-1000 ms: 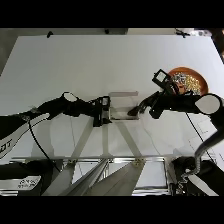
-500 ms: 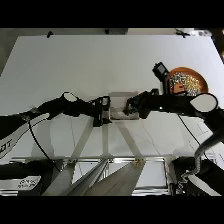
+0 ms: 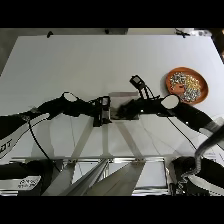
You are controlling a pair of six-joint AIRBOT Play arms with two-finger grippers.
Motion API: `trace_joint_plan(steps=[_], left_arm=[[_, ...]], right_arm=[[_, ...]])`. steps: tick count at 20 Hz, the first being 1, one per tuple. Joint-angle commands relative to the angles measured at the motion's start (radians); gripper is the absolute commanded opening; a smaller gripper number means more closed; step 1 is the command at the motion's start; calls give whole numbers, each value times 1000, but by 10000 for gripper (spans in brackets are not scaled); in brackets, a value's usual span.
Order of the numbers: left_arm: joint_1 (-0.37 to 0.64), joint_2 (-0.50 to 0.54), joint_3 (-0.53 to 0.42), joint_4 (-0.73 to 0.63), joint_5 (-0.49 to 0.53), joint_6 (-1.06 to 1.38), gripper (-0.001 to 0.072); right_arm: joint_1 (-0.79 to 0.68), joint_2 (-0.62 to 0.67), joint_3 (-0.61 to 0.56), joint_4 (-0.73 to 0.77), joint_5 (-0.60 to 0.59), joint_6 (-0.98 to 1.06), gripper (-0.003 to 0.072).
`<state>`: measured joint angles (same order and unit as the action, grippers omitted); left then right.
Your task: Fold the box and place the chain.
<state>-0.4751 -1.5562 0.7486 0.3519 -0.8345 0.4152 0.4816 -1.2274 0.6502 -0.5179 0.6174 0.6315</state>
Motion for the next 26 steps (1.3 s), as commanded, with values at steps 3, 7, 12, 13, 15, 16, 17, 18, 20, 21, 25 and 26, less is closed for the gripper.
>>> trace_joint_plan(steps=[3,7,12,13,15,16,17,18,20,21,25,26], left_arm=[[0,-1,0,0,0,0,271],[0,-1,0,0,0,0,271],[0,-1,0,0,0,0,271],[0,-1,0,0,0,0,271],[0,-1,0,0,0,0,271],[0,-1,0,0,0,0,271],[0,-1,0,0,0,0,271],[0,-1,0,0,0,0,271],[0,-1,0,0,0,0,271],[0,-1,0,0,0,0,271],[0,-1,0,0,0,0,271],[0,-1,0,0,0,0,271]], right_arm=[[5,-39,1,0,-1,1,315],[3,-23,1,-1,57,0,315],[-61,166,1,-117,92,-8,315],[-87,220,1,-181,113,-8,315],[-162,319,1,-317,187,-8,312],[-201,350,1,-367,218,-17,295],[-239,370,1,-409,256,-63,262],[-271,373,1,-435,299,-139,258],[-309,361,-8,-455,355,-306,256],[-315,352,-16,-454,361,-397,257],[-315,275,-63,-454,359,-767,278],[-315,246,-74,-454,357,-837,316]])
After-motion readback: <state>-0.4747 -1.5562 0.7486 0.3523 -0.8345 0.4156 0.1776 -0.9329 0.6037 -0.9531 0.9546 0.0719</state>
